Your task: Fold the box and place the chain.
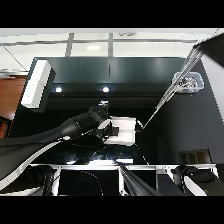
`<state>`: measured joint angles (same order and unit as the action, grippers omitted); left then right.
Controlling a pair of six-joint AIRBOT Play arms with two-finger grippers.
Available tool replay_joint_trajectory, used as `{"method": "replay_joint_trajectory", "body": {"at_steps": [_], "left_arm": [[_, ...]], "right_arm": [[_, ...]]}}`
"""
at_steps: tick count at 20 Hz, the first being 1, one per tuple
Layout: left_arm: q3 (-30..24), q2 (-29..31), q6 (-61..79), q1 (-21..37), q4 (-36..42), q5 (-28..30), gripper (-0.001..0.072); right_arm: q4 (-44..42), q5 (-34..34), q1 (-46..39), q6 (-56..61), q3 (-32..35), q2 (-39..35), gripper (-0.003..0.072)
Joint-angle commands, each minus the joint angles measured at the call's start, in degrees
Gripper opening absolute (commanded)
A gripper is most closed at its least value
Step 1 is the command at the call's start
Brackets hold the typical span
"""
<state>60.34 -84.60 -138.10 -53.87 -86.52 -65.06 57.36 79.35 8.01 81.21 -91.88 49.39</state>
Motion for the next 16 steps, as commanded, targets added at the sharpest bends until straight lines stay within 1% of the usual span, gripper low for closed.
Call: {"method": "replay_joint_trajectory", "body": {"at_steps": [1,3,6,8,9,11,12,14,16], "left_arm": [[-0.02,-0.02,-0.07,0.04,-0.24,0.42,0.0031],[-0.02,-0.02,-0.04,0.04,-0.22,0.42,0.0031],[-0.02,-0.02,-0.04,0.04,-0.22,0.28,0.0032],[-0.02,-0.02,-0.04,0.04,-0.22,0.28,0.0031],[-0.02,-0.02,-0.04,0.04,-0.22,0.28,0.0031],[-0.02,-0.02,-0.04,0.04,-0.22,0.24,0.0031],[-0.02,-0.02,-0.04,0.04,-0.22,0.22,0.0031],[-0.02,-0.02,-0.04,0.04,-0.22,0.11,0.0032],[-0.02,-0.02,-0.02,0.04,-0.22,-0.04,0.0031]], "right_arm": [[-2.73,4.79,1.31,0.02,4.35,-0.72,0.0007],[-4.66,5.53,1.29,0.0,8.09,-1.62,0.0007],[-11.15,7.91,1.55,-1.27,14.25,-1.99,0.0007],[-15.54,7.78,2.75,-2.95,18.67,-1.99,0.0007],[-18.25,7.15,3.39,-4.17,20.76,-1.99,0.0008],[-24.2,3.54,5.31,-5.49,24.98,-1.97,0.0007],[-25.4,1.9,6.36,-5.9,26.75,-1.97,0.0008],[-25.4,-0.68,8.85,-6.27,30.53,-1.97,0.0008],[-25.62,-4.66,11.06,-6.54,34.34,-1.97,0.0008]]}}
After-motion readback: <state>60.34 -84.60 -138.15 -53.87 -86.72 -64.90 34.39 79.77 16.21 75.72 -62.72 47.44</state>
